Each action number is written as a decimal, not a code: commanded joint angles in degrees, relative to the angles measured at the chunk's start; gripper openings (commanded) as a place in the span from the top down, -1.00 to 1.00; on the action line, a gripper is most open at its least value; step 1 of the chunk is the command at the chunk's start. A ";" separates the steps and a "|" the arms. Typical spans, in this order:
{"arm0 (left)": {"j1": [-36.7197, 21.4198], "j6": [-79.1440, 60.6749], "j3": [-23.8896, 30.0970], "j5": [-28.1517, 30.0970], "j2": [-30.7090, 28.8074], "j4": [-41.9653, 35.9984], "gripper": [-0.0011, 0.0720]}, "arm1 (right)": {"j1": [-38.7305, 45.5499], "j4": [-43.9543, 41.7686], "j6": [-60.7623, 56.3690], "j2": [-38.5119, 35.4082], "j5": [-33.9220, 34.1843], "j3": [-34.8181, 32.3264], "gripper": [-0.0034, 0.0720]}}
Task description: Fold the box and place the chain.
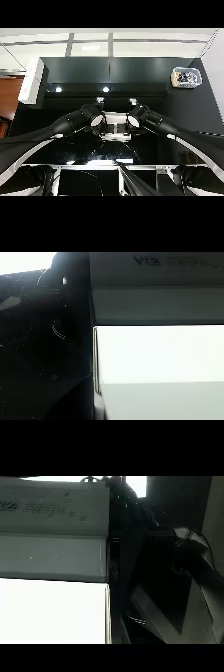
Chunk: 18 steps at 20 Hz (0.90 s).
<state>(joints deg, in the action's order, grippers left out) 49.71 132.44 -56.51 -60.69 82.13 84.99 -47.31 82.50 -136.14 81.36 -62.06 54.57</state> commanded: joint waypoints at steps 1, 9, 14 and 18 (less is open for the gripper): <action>-0.04 -0.02 -0.02 0.11 -0.04 0.00 0.90 | 0.17 0.07 0.11 -0.15 -1.62 0.07 0.18; -0.04 -0.02 -0.02 0.07 -0.04 0.00 0.90 | 0.17 0.07 0.50 -0.20 -2.03 0.50 0.61; -0.04 0.00 -0.02 0.04 -0.04 0.00 0.90 | 0.17 0.09 0.52 -0.20 -1.90 0.52 0.89; -0.04 -0.02 -0.02 0.02 -0.04 0.00 0.90 | 0.37 0.31 0.52 -0.24 -2.03 1.22 0.35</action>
